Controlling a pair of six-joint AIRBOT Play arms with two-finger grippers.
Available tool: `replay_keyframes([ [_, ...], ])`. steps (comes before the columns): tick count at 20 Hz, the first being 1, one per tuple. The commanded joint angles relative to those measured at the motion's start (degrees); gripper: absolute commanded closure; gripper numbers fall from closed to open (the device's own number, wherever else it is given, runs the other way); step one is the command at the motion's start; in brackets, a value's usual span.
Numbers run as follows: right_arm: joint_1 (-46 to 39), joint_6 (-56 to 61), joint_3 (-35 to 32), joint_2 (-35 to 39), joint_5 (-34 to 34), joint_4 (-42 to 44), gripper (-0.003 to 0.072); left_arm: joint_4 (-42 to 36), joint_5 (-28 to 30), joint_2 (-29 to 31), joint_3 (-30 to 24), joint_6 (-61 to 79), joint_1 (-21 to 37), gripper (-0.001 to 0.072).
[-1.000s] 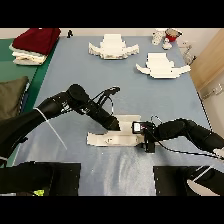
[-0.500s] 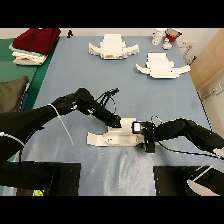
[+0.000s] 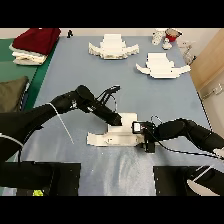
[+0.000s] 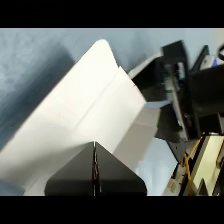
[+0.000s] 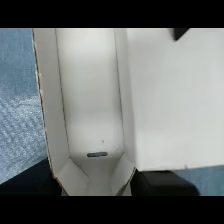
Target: Fold the box.
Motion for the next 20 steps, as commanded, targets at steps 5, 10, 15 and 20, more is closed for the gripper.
replay_keyframes([
  [5, -0.02, 0.02, 0.07, 0.04, 0.0, 0.02, 0.0251, 10.62, -3.02, 11.82, 3.04, 2.95, -0.09, 0.0694],
  [10, -0.02, 0.02, 0.07, 0.04, 0.0, 0.02, 0.0251, 16.57, -3.96, 23.41, -1.46, 4.5, -0.04, 0.0694],
  [15, -0.02, 0.02, 0.07, 0.04, 0.0, 0.02, 0.0251, 17.35, -5.29, 33.38, -12.31, 19.71, 3.61, 0.0693],
  [20, -0.02, 0.02, 0.07, 0.04, 0.0, 0.02, 0.0251, 14.4, -0.26, 33.05, -20.79, 31.15, 6.01, 0.0016],
])
